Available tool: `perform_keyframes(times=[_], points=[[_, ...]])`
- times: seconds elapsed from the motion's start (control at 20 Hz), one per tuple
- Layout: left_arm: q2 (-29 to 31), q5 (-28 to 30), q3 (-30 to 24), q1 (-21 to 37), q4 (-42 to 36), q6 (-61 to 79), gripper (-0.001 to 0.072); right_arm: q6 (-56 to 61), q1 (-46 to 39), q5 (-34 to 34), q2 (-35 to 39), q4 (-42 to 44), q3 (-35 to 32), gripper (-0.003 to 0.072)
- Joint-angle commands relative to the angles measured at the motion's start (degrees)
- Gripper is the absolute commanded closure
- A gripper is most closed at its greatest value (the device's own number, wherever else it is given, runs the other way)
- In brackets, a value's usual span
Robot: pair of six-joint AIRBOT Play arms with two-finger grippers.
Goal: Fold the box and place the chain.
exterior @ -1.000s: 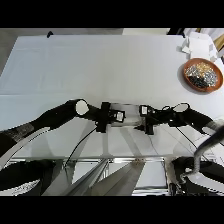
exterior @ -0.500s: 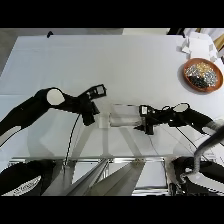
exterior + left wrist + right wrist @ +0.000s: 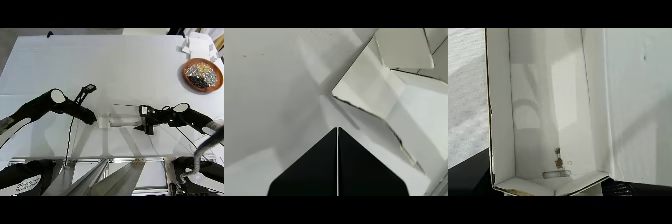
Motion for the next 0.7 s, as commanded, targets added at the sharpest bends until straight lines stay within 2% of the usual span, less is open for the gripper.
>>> perform_keyframes(times=[0.0, 0.35, 0.55, 0.65], points=[[-3.2, 0.3, -0.2, -1.4, -4.1, -1.8, 0.0706, 0.0, 0.0, 0.0, 0.0, 0.0, 0.0, 0.0306], [-2.8, 0.4, -0.2, -1.9, -8.9, -1.4, 0.0699, 0.0, 0.0, 0.0, 0.0, 0.0, 0.0, 0.0306], [-0.6, 0.4, -0.2, -1.8, -8.5, -1.4, 0.0702, 0.0, 0.0, 0.0, 0.0, 0.0, 0.0, 0.0306], [0.0, 0.3, -0.2, -1.4, -5.6, -3.0, 0.0707, 0.0, 0.0, 0.0, 0.0, 0.0, 0.0, 0.0306]])
